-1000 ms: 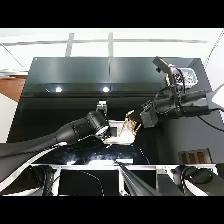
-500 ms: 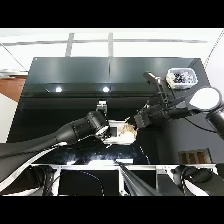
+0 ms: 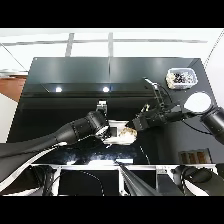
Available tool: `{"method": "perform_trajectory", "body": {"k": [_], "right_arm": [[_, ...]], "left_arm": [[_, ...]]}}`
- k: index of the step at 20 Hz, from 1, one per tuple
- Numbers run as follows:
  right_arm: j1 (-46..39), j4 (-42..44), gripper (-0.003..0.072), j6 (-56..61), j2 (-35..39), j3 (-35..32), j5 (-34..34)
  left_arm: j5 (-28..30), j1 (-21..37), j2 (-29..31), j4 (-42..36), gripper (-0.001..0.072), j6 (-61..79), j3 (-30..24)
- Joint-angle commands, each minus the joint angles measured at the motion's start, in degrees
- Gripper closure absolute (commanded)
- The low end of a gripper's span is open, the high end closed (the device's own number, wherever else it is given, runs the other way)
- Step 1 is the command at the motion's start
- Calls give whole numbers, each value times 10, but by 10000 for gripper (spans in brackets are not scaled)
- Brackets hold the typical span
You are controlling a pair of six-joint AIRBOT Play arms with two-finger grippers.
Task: Fold the box and place the chain.
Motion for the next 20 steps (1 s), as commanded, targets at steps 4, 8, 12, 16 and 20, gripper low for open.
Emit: {"method": "perform_trajectory", "body": {"k": [4,8,12,16,20], "right_arm": [[31,-6,654,-3,-12,-1,-37],[31,-12,652,-2,-12,-1,-31],[11,-23,154,-6,-10,-1,-4],[-82,-52,154,-70,25,-1,95],[-193,-113,154,-173,57,-16,75]], "left_arm": [[0,-1,0,0,675,0,0],[0,-1,0,0,675,0,0],[0,-1,0,0,675,0,0],[-2,-1,0,0,675,0,0],[-2,-1,0,0,676,0,0]]}}
